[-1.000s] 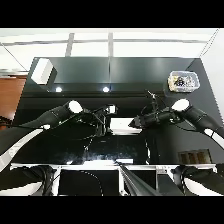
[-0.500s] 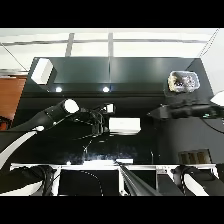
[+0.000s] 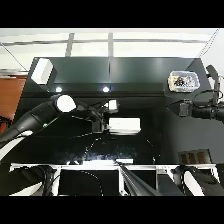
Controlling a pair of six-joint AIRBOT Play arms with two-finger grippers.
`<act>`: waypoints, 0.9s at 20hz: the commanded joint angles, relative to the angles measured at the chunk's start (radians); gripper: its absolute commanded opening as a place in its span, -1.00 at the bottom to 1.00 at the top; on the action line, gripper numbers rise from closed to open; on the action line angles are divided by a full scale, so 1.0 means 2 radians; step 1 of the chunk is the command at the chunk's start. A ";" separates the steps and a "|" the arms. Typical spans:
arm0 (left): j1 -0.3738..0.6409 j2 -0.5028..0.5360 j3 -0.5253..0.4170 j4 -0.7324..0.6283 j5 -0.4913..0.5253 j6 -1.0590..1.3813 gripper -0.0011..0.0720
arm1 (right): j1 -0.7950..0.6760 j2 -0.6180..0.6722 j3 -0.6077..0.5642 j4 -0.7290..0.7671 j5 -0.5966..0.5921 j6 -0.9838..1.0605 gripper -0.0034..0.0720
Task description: Fold the box and place the chain.
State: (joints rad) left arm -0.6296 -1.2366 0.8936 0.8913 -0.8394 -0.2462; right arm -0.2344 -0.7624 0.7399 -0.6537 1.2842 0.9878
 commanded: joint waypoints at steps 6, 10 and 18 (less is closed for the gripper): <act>-0.076 -0.131 0.122 0.005 0.012 -0.083 0.99 | -0.004 0.003 0.000 -0.020 -0.008 0.000 -0.88; -0.073 -0.141 0.129 0.034 -0.009 -0.100 0.99 | -0.004 0.003 0.000 -0.020 -0.008 -0.001 -0.88; -0.074 -0.146 0.129 0.035 -0.023 -0.108 0.98 | -0.004 0.003 0.000 -0.020 -0.014 -0.002 -0.88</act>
State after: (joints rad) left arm -0.7765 -1.5227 1.1496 0.9558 -0.8719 -0.4545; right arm -0.2428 -0.7570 0.7395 -0.6926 1.2594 0.9836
